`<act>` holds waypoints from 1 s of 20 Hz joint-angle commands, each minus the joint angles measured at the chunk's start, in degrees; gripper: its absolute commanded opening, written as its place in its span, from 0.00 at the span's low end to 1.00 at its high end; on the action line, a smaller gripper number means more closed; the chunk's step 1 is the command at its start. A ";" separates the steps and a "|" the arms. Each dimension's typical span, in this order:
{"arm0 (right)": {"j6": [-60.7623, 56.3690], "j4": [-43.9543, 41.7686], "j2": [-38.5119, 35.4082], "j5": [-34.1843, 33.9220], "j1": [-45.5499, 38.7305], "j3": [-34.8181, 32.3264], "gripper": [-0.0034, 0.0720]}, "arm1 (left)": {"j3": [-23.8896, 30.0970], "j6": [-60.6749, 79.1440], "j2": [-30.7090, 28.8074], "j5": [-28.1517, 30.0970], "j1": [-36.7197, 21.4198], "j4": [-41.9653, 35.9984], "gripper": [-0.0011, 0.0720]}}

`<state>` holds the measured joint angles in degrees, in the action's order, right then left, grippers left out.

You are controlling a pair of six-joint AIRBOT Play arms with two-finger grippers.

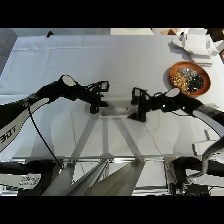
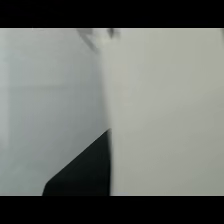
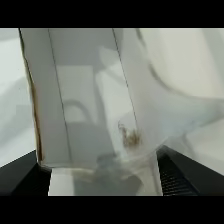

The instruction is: Fold the box and place the chain.

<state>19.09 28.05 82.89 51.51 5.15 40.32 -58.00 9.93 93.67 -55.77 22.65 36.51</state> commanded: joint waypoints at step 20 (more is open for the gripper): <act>8.48 -4.48 6.34 3.34 -1.22 1.88 0.97 | 0.00 -0.09 0.00 0.02 -0.04 -0.02 0.03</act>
